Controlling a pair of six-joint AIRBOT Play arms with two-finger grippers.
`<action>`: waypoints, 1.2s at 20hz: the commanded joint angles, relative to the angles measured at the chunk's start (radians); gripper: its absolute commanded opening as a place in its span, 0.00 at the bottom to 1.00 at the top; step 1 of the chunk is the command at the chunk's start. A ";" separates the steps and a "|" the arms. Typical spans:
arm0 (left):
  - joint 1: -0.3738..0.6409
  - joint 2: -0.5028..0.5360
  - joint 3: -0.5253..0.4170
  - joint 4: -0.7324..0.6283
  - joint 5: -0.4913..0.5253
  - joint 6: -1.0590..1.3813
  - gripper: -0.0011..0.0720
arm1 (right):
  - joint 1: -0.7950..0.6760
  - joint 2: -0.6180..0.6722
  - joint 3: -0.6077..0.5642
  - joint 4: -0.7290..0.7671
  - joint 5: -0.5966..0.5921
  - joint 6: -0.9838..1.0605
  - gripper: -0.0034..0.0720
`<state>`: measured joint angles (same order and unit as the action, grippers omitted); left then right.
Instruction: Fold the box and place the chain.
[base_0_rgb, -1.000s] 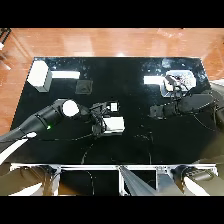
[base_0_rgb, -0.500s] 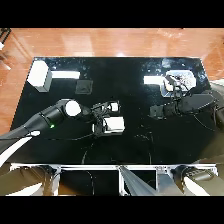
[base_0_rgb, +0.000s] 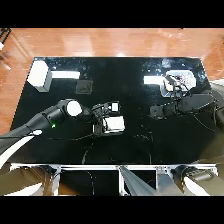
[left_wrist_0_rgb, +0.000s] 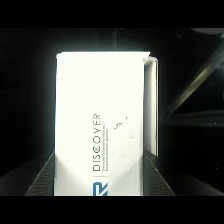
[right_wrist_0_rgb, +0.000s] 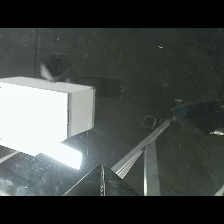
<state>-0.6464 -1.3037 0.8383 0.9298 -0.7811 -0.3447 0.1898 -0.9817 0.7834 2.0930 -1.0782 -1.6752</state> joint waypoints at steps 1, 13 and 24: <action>0.000 -0.003 0.003 0.005 -0.085 0.000 0.58 | -0.001 0.000 0.000 0.000 0.001 0.000 0.08; 0.359 0.243 0.176 0.500 -0.613 -0.628 0.04 | -0.001 0.001 0.000 0.003 -0.003 0.011 0.08; 1.210 0.045 0.131 0.441 -0.115 -0.727 0.04 | -0.001 0.000 0.000 0.001 0.024 0.011 0.08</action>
<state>0.4473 -1.1507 0.9676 1.4082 -1.0077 -1.0573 0.1898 -0.9817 0.7834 2.0945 -1.0615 -1.6646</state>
